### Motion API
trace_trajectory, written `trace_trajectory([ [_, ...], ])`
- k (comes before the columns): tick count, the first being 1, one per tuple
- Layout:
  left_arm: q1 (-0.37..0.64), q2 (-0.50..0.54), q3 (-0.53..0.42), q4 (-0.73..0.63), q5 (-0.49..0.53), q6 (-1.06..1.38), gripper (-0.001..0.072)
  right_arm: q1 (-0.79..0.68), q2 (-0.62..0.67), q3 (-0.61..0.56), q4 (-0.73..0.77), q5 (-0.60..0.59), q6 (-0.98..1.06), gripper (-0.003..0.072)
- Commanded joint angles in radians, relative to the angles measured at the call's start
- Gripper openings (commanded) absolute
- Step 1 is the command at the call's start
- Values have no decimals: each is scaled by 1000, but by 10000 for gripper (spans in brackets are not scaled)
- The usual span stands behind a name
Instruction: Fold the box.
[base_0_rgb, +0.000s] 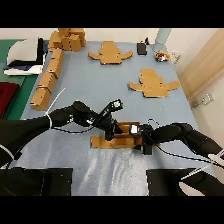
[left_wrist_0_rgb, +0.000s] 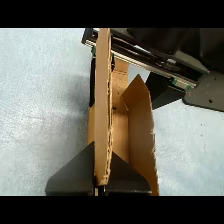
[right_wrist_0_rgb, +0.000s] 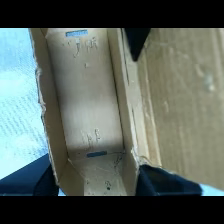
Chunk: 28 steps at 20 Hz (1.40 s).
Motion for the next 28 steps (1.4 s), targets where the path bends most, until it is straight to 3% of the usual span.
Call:
trace_trajectory([
  [1,0,-1,0,0,3,-1,13,0,-7,0,0,8,0,563],
  [3,0,-1,0,0,3,0,13,0,-11,0,0,10,0,556],
  [4,0,-1,0,0,4,0,13,0,-12,0,-1,9,0,489],
  [5,0,-1,0,0,3,0,13,0,-12,0,-1,9,0,481],
  [24,0,0,0,-2,4,-20,17,0,-12,0,-1,-2,0,480],
  [25,1,2,0,-2,10,-35,146,0,-12,0,-1,-5,0,481],
  [26,0,3,0,-3,31,-69,405,0,-12,0,-1,-5,0,480],
  [27,0,5,0,-2,48,-127,497,0,-12,0,-1,-5,0,481],
  [28,1,5,0,-2,51,-163,490,0,-12,0,-1,-5,0,481],
])
